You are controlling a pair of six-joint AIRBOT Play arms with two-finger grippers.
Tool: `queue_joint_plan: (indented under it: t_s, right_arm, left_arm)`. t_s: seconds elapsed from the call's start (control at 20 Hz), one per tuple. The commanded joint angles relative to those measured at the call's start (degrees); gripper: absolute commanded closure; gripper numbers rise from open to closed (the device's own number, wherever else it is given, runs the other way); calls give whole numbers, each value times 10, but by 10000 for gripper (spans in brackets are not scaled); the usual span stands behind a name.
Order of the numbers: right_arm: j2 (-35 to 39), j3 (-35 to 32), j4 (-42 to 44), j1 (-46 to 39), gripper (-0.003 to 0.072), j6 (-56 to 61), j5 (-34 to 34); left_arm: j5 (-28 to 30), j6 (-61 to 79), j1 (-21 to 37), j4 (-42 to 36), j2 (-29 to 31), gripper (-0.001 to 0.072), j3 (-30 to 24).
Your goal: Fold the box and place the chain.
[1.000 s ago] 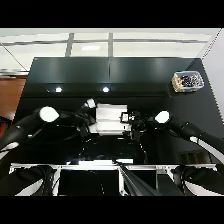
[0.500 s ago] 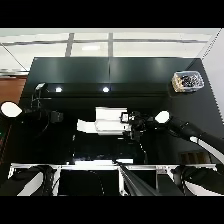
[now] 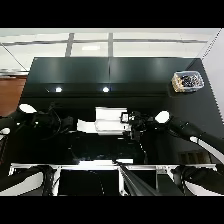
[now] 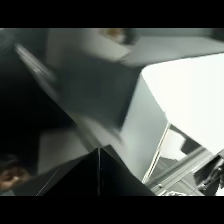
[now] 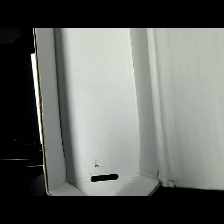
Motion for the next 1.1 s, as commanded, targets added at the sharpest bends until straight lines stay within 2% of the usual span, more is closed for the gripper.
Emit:
queue_joint_plan:
  t_s: [0.0,0.3,0.45,0.5,0.6,0.7,0.75,0.8,1.05]
  right_arm:
    - [0,0,0,0,458,0,0]
    - [0,0,0,0,459,0,0]
    - [0,0,0,0,459,0,0]
    - [0,0,0,0,458,0,0]
    - [0,0,0,0,458,0,0]
    - [0,0,0,0,458,0,0]
    - [0,0,0,0,459,0,0]
    - [0,0,0,0,458,0,0]
    - [0,0,0,0,458,0,0]
  left_arm:
    - [35,33,-50,-49,-33,686,-1]
    - [47,78,-67,-52,-34,681,-1]
    - [49,147,-67,-109,-33,679,0]
    - [33,191,-67,-125,-33,675,3]
    - [8,212,-67,-116,-32,588,18]
    - [2,211,-67,-108,-30,266,34]
    - [0,210,-67,-108,-30,149,43]
    - [-3,206,-67,-108,-30,128,52]
    - [-30,183,-76,-108,-30,128,89]
